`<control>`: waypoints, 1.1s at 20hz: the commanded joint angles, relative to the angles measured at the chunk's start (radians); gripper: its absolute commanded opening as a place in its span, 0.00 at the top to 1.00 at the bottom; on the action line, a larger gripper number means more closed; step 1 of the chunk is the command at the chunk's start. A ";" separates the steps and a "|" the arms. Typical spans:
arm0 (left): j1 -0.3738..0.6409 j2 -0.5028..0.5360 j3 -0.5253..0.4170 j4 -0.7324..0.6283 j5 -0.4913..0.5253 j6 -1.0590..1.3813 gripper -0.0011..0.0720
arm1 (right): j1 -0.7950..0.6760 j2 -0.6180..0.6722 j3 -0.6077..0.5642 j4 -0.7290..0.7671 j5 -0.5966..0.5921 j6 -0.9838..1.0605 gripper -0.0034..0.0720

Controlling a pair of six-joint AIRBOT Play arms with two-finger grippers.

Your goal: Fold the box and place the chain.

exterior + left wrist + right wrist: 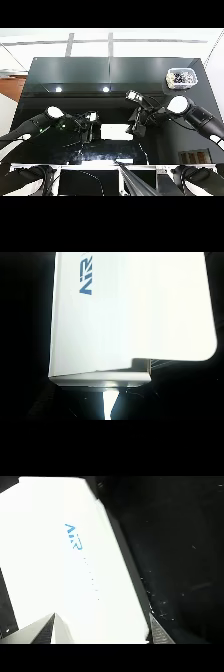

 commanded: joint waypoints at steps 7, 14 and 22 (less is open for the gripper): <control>0.000 -0.001 0.000 0.000 -0.001 0.000 0.43 | 0.035 0.024 -0.002 -0.019 0.049 0.039 0.02; 0.000 -0.001 0.000 0.000 -0.001 0.000 0.43 | 0.084 0.021 -0.003 -0.103 -0.016 0.058 0.33; 0.000 -0.001 0.000 0.000 -0.001 0.000 0.43 | 0.084 0.022 -0.003 -0.112 -0.012 0.058 0.78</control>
